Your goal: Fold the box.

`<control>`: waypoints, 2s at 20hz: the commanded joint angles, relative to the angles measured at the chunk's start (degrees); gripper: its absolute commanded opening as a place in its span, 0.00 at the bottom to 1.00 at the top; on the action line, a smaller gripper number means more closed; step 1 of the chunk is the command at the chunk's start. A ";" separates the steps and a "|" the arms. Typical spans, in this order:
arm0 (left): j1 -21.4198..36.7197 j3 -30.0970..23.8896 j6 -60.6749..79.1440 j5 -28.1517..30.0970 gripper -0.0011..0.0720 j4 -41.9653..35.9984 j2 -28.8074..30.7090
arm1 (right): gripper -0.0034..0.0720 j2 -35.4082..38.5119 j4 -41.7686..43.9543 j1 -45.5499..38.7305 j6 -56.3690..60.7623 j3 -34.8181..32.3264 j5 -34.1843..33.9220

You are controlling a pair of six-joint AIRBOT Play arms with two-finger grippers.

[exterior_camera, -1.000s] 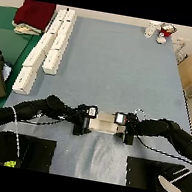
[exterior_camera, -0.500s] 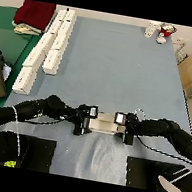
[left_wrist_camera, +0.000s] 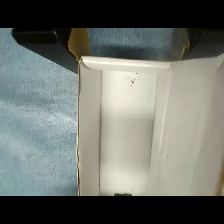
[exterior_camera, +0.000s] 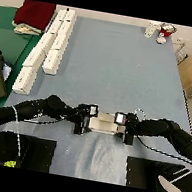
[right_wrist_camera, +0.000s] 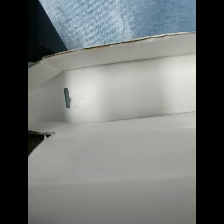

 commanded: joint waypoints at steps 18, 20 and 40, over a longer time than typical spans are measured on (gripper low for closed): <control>0.07 0.13 -0.52 -1.03 0.65 1.55 -0.09 | 0.65 0.04 0.00 0.04 0.00 -0.02 0.00; 0.07 0.13 -0.52 -1.03 0.65 1.55 -0.09 | 0.65 0.04 0.00 0.04 0.00 -0.02 0.00; 0.07 0.13 -0.50 -1.01 0.65 1.57 -0.09 | 0.65 0.04 0.04 0.04 0.00 -0.02 0.00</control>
